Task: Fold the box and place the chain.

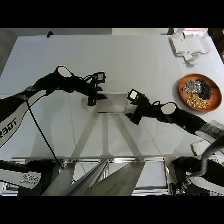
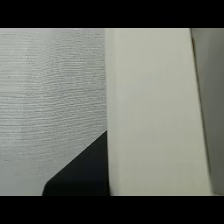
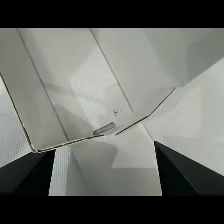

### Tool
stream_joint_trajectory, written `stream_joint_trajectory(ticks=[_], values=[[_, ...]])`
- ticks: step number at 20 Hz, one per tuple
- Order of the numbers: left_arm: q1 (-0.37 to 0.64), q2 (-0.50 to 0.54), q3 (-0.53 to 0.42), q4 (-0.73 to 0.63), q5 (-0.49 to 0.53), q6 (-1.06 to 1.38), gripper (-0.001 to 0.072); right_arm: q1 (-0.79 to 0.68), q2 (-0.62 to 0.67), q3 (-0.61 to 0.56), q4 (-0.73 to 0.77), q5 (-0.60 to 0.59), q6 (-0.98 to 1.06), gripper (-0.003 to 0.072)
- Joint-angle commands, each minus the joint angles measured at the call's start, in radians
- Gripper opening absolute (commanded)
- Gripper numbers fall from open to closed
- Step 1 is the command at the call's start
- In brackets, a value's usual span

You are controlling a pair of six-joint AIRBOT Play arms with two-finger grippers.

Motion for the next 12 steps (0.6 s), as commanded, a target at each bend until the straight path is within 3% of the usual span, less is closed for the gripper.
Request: stream_joint_trajectory(ticks=[1, 12], values=[[-0.001, 0.0, 0.0, 0.0, 0.0, 0.0, 0.0017, -0.035, -0.009, 0.03, -0.011, 0.069, -0.053, 0.0689], [-0.001, 0.0, 0.0, 0.0, 0.0, 0.0, 0.0017, -0.072, -0.117, 0.139, -0.031, 0.193, -0.071, 0.0689]])
